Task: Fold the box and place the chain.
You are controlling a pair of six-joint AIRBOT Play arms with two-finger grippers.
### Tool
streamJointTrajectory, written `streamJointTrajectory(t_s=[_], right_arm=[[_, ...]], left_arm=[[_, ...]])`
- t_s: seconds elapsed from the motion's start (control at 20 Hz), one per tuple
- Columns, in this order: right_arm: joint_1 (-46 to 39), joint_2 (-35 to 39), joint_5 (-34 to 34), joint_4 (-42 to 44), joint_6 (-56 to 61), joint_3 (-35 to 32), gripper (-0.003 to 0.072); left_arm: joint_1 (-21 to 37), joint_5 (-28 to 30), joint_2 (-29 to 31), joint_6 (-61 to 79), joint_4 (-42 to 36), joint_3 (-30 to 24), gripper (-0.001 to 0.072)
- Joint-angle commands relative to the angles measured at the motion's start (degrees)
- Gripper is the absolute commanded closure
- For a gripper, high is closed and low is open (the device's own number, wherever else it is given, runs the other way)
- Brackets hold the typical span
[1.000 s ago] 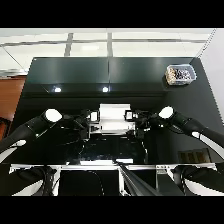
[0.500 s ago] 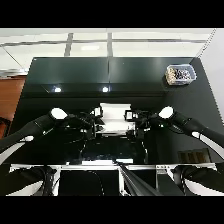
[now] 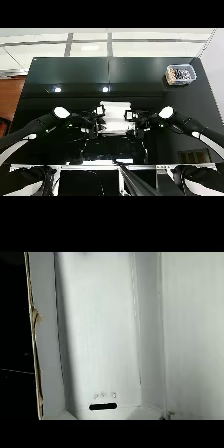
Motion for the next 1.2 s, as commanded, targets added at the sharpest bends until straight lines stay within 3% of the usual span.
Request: streamJointTrajectory(t_s=[0.0,0.2,0.35,0.45,0.55,0.65,0.75,0.9,1.05,1.15], right_arm=[[0.02,0.00,0.04,-0.02,-0.02,0.04,0.0520],[0.02,0.00,0.04,-0.02,-0.02,0.04,0.0520],[0.02,0.00,0.04,-0.02,-0.02,0.04,0.0520],[0.02,0.00,0.04,-0.02,-0.02,0.04,0.0520],[0.02,0.00,0.04,-0.02,-0.02,0.04,0.0520],[0.02,0.00,0.04,-0.02,-0.02,0.04,0.0520],[0.02,0.00,0.04,-0.02,-0.02,0.04,0.0520],[0.02,0.00,0.04,-0.02,-0.02,0.04,0.0520],[0.02,0.00,0.04,-0.04,-0.02,0.04,0.0519],[0.02,0.00,0.04,-0.02,-0.02,0.04,0.0520]], left_arm=[[0.39,-1.79,0.74,-3.10,4.42,0.59,0.0676],[8.33,-10.64,7.98,-27.58,19.69,3.13,0.0682],[19.69,-15.12,14.45,-43.78,30.12,2.69,0.0681],[30.82,-16.81,14.14,-56.98,27.47,0.50,0.0681],[41.46,-22.91,11.67,-67.67,20.17,-2.49,0.0681],[47.01,-29.53,7.32,-66.69,14.21,-4.81,0.0683],[45.90,-30.16,3.02,-66.62,13.88,-5.92,0.0684],[37.90,-26.51,-1.90,-66.62,11.15,-5.81,0.0684],[28.83,-18.86,-3.28,-66.66,9.94,-5.05,0.0684],[24.20,-17.33,-3.30,-66.66,8.90,-3.54,0.0683]])
